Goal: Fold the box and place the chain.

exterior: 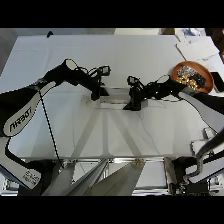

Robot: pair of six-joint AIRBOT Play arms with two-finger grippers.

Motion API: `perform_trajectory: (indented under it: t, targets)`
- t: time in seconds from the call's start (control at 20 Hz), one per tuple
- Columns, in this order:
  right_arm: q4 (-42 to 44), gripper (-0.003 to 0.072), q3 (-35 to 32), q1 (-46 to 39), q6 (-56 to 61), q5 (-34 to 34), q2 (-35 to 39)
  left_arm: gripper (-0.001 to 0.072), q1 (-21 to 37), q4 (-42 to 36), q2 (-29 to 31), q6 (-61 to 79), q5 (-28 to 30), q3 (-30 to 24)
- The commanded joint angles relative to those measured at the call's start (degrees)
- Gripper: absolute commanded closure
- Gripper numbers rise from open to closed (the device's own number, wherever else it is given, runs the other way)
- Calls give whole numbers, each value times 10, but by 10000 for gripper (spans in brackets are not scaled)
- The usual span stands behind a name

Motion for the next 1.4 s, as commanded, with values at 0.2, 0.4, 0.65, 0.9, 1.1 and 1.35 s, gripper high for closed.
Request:
perform_trajectory:
  t: [0.2, 0.4, 0.65, 0.9, 1.1, 1.35]
  targets:
    - [-7, 39, 0, 2, 6, -9, 0, 698, 0, 0, 0, 0, 0, 0]
    - [-7, 41, 0, 2, 6, -9, 0, 698, 0, 0, 0, 0, 0, 0]
    - [-7, 44, 0, 2, 6, -9, 0, 698, 0, 0, 0, 0, 0, 0]
    - [-7, 162, 0, 2, 6, -9, 0, 698, 0, 0, 0, 0, 0, 0]
    - [-7, 163, 0, 2, 6, -9, 0, 698, 0, 0, 0, 0, 0, 0]
    - [-7, 283, 0, 2, 6, -8, 0, 698, 0, 0, 0, 0, 0, 0]
